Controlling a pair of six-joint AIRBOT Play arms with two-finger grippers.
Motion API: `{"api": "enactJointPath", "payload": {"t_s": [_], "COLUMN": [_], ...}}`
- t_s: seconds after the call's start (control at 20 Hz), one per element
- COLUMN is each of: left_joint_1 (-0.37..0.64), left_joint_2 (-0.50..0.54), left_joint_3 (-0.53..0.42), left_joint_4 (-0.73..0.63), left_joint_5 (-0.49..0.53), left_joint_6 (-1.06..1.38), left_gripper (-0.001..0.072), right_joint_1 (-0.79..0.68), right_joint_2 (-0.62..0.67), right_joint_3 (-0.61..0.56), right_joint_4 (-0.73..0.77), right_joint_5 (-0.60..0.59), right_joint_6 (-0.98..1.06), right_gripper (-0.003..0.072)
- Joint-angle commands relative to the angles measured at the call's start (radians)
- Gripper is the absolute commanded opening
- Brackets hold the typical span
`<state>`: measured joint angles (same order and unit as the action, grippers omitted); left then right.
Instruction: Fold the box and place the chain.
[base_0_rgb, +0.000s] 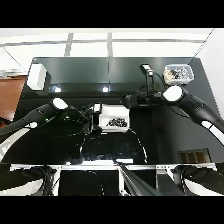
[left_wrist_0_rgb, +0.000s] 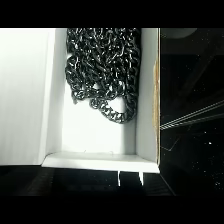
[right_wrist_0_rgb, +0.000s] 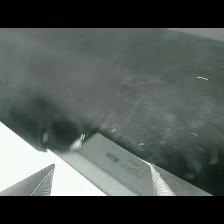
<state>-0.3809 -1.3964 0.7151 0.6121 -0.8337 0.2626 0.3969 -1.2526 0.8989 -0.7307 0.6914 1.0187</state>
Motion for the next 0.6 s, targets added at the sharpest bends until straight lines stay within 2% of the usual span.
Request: {"api": "enactJointPath", "payload": {"t_s": [0.0,0.15,0.35,0.55], "left_joint_1": [-0.001,-0.001,-0.001,-0.001], "left_joint_2": [-0.001,-0.001,-0.001,-0.001], "left_joint_3": [0.001,0.001,0.001,0.001], "left_joint_4": [0.0,0.001,0.0,0.001], "left_joint_5": [0.0,-0.001,-0.001,0.0], "left_joint_6": [0.0,-0.001,-0.001,-0.001], "left_gripper": [0.0461,0.0461,0.0461,0.0461], "right_joint_1": [0.008,0.018,0.071,0.107], "right_joint_2": [0.013,0.014,0.001,-0.028], "right_joint_3": [0.023,0.016,-0.024,-0.024], "right_joint_4": [-0.007,-0.021,-0.033,-0.029], "right_joint_5": [0.152,0.244,0.249,0.243], "right_joint_6": [-0.414,-0.595,-0.789,-0.827], "right_gripper": [0.0674,0.0674,0.0674,0.0674]}}
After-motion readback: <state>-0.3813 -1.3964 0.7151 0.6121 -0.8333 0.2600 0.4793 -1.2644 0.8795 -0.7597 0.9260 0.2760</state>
